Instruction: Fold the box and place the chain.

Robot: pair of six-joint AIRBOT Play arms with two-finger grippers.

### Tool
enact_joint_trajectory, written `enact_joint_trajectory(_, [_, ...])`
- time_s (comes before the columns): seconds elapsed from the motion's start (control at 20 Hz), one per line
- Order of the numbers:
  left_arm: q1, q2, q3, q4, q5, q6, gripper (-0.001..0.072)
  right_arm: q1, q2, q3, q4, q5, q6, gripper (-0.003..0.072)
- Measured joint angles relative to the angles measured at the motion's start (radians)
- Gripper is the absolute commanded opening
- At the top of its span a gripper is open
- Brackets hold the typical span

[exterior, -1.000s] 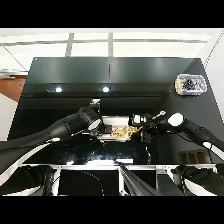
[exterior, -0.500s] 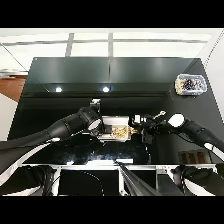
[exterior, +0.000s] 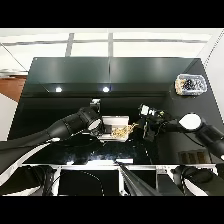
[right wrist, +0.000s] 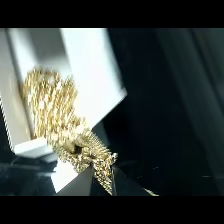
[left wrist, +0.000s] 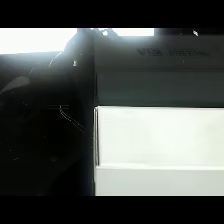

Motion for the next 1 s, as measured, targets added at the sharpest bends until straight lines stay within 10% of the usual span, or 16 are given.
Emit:
enact_joint_trajectory(0.3, [0.000, 0.000, 0.000, 0.000, 0.000, 0.000, 0.0033, 0.001, 0.122, 0.187, -0.034, 0.156, 0.225, 0.0043])
enact_joint_trajectory(1.0, [-0.001, 0.000, 0.000, 0.000, 0.000, 0.000, 0.0033, 0.002, 0.150, 0.354, 0.406, 0.232, 0.264, 0.0042])
